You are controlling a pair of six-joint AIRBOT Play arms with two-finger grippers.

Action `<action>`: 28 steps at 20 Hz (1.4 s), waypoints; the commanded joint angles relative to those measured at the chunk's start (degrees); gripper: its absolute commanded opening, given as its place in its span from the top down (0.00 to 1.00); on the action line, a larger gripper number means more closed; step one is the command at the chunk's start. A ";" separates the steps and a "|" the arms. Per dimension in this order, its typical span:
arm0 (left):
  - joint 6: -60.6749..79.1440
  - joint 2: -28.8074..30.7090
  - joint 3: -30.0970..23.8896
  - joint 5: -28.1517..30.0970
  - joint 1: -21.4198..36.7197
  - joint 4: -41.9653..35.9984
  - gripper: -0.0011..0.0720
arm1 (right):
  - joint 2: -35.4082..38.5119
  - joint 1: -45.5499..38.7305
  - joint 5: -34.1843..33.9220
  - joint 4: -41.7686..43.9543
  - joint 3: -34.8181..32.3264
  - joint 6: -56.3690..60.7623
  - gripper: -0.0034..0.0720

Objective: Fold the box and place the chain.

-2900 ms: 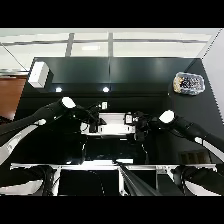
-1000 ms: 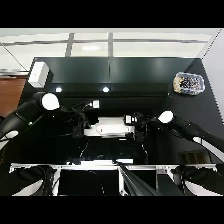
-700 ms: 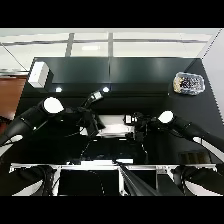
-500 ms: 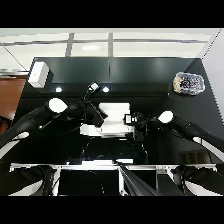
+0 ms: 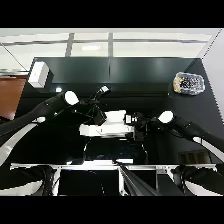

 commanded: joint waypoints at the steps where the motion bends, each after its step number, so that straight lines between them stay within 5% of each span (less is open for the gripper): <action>1: -4.44 3.80 3.26 -1.90 0.22 7.06 0.95 | -0.02 0.02 0.02 0.04 -0.02 0.02 0.69; 5: -9.05 13.73 0.09 -3.43 3.41 8.85 0.95 | -0.02 0.00 -0.35 0.31 -0.02 0.11 0.69; 10: 1.31 27.06 -14.01 -3.28 9.68 -8.96 0.95 | -0.02 0.02 -3.65 1.44 -0.02 2.58 0.69; 13: 5.49 27.61 -21.40 -3.30 9.70 -10.40 0.94 | -0.02 0.00 -3.58 1.42 -0.02 2.58 0.69; 14: 8.55 26.95 -22.53 -3.15 9.70 -10.14 0.80 | -0.02 0.00 -3.58 1.40 -0.02 2.58 0.69; 16: 18.14 25.16 -23.43 -0.85 9.68 -10.03 0.03 | -0.02 0.02 -3.58 1.40 -0.02 2.58 0.69; 21: 34.03 22.91 -22.25 4.00 6.86 1.38 0.06 | -0.02 0.02 -3.56 1.38 -0.02 2.56 0.69; 22: 36.37 21.70 -21.62 3.06 6.82 1.62 0.16 | -0.02 0.02 -3.30 1.31 -0.02 2.54 0.69; 28: 41.51 13.27 -16.72 1.01 6.64 -1.05 0.14 | -0.02 0.02 -3.32 1.31 -0.02 2.54 0.69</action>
